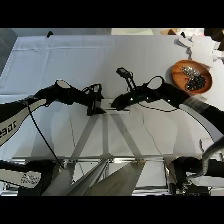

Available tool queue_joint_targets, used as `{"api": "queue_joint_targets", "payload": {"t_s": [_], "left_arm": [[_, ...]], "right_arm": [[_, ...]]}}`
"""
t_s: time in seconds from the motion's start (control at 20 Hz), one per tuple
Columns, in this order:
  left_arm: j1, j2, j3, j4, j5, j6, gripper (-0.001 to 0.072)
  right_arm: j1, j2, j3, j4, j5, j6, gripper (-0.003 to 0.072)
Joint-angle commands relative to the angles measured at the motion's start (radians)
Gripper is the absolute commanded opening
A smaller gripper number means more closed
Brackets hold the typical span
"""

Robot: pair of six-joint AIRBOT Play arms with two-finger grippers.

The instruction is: Fold the box and place the chain.

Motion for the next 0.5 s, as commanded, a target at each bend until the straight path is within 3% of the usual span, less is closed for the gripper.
{"api": "queue_joint_targets", "payload": {"t_s": [0.0, 0.45], "left_arm": [[0.000, 0.000, 0.000, -0.002, 0.001, -0.003, 0.0326], [0.000, 0.000, 0.000, -0.002, 0.001, -0.003, 0.0326]], "right_arm": [[0.000, -0.061, -0.001, 0.003, 0.074, 0.044, 0.0007], [-0.019, 0.009, -0.001, 0.016, 0.061, 0.036, 0.0008]]}}
